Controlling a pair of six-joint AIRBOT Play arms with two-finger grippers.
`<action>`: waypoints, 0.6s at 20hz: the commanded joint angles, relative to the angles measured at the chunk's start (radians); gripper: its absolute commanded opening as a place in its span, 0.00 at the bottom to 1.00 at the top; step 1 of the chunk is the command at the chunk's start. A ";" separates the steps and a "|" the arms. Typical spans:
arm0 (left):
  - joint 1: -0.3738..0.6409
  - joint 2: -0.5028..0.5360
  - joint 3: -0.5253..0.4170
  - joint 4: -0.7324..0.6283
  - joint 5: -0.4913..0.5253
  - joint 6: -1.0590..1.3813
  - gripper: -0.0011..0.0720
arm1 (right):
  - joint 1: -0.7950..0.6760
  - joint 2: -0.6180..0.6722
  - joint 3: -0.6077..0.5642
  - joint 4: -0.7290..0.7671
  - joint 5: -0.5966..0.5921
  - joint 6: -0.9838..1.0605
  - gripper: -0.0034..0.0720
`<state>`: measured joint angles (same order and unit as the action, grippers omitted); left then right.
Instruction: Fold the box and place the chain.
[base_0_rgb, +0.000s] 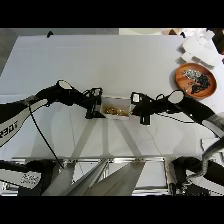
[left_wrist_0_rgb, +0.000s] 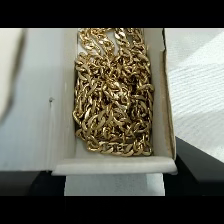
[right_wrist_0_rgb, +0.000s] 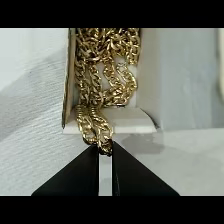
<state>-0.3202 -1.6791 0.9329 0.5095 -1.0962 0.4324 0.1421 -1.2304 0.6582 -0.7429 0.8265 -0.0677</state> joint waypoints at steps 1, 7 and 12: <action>0.001 0.000 0.000 0.000 0.000 0.000 0.39 | 0.026 0.079 0.000 -0.051 0.010 0.082 0.05; 0.001 0.000 0.000 0.000 0.000 0.000 0.39 | 0.132 0.098 0.001 -0.018 -0.056 0.098 0.06; 0.001 0.000 0.000 0.000 0.000 0.000 0.39 | 0.145 0.098 0.001 0.041 -0.113 0.098 0.37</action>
<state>-0.3202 -1.6791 0.9329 0.5095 -1.0962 0.4324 0.2756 -1.1343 0.6582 -0.7353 0.7486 0.0265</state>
